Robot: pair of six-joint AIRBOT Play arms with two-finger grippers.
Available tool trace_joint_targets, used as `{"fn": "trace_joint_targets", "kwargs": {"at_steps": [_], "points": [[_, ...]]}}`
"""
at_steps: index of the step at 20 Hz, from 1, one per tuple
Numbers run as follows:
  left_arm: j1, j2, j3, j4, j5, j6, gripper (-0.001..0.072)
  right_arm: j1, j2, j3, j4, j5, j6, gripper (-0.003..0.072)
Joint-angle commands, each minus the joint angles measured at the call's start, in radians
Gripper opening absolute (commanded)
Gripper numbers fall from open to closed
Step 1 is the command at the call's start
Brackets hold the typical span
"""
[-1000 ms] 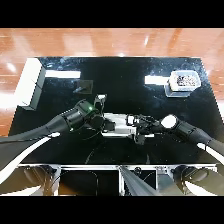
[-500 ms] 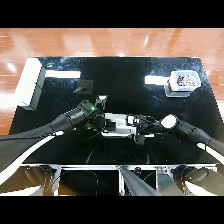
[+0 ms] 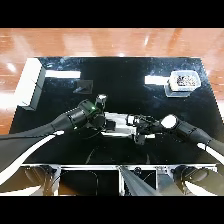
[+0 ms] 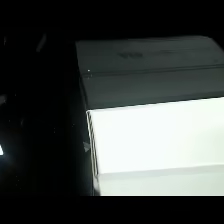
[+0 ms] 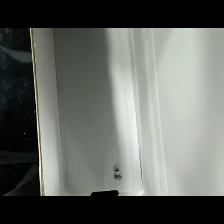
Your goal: Fold the box and place the chain.
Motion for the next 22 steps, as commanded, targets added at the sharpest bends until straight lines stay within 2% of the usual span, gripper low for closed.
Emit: {"fn": "trace_joint_targets", "kwargs": {"at_steps": [1, 5, 6, 8, 9, 16, 18, 19, 20, 22], "points": [[-0.002, 0.0, 0.026, -0.017, -0.014, 0.023, 0.0024, 0.001, 0.0, 0.0, 0.001, -0.002, -0.003, 0.0488], [-0.002, 0.0, 0.038, -0.025, -0.001, 0.022, 0.0033, 0.001, 0.0, 0.0, 0.001, -0.002, -0.003, 0.0488], [-0.002, 0.0, 0.04, -0.026, 0.007, 0.022, 0.015, 0.001, 0.0, 0.0, 0.001, -0.002, -0.003, 0.0488], [-0.002, 0.0, 0.04, -0.026, 0.016, 0.022, 0.0478, 0.001, 0.0, 0.0, 0.001, -0.002, -0.003, 0.0488], [-0.001, 0.0, 0.04, -0.026, 0.021, 0.022, 0.0501, 0.001, 0.0, 0.0, 0.001, -0.002, -0.003, 0.0488], [0.0, -0.006, 0.04, -0.008, 0.023, 0.022, 0.0493, 0.001, 0.0, 0.0, 0.001, -0.002, -0.003, 0.0488], [0.0, -0.017, 0.04, -0.009, 0.024, 0.023, 0.0397, 0.001, 0.0, 0.0, 0.001, -0.002, -0.003, 0.0488], [0.0, -0.022, 0.04, -0.009, 0.024, 0.023, 0.0396, 0.001, 0.0, 0.0, 0.001, -0.002, -0.003, 0.0488], [0.0, -0.024, 0.04, -0.009, 0.023, 0.023, 0.0346, 0.001, 0.0, 0.0, 0.001, -0.002, -0.003, 0.0488], [0.0, -0.023, 0.04, -0.009, 0.023, 0.044, 0.0062, 0.001, 0.0, 0.0, 0.001, -0.002, -0.003, 0.0488]]}}
